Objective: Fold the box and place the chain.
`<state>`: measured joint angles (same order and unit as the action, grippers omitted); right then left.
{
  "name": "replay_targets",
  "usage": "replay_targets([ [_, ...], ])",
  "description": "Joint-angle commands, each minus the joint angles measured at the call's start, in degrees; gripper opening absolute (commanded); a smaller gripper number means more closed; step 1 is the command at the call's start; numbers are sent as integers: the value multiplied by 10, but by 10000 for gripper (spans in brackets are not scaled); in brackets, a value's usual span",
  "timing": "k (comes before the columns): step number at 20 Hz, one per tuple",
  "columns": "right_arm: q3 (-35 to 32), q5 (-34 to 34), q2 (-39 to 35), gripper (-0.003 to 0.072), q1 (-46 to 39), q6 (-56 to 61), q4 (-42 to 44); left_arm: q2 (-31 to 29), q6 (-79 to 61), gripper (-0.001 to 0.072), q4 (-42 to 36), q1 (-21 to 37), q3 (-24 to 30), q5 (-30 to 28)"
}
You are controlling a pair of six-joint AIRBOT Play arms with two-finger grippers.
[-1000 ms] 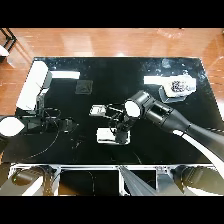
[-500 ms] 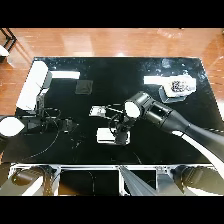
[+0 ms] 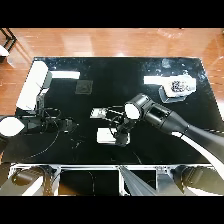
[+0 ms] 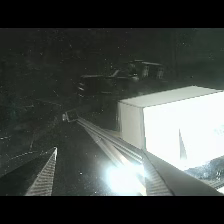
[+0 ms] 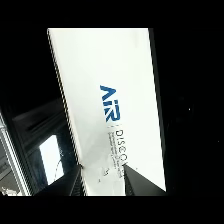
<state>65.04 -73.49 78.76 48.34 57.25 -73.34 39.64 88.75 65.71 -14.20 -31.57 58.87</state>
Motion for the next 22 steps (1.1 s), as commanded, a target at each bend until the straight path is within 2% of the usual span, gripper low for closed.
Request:
replay_targets([
  [1,3,2,-5,294,-4,19,0,0,0,626,0,0,0,-1],
  [5,8,-12,-43,294,-24,56,0,0,0,626,0,0,0,-2],
  [8,6,-76,-88,291,-73,117,16,0,0,626,0,0,0,-2],
  [9,-3,-101,-102,176,-97,141,35,0,0,626,0,0,0,-2],
  [10,-30,-118,-118,19,-124,159,73,0,0,626,0,0,0,-2],
  [11,-67,-117,-132,20,-144,163,113,0,0,626,-1,0,0,-1],
  [12,-113,-90,-143,20,-161,174,164,0,0,626,-2,0,0,-1],
  [14,-195,21,-144,20,-176,196,300,0,0,626,-2,0,0,-1],
  [16,-241,136,-142,20,-176,195,412,0,0,626,-3,0,0,1],
  [17,-247,163,-138,20,-176,195,428,0,0,626,-3,0,0,1],
  [19,-247,183,-124,20,-176,196,428,0,0,626,-2,0,0,1],
  [22,-247,157,-102,20,-176,197,426,0,0,626,-3,0,0,1],
])
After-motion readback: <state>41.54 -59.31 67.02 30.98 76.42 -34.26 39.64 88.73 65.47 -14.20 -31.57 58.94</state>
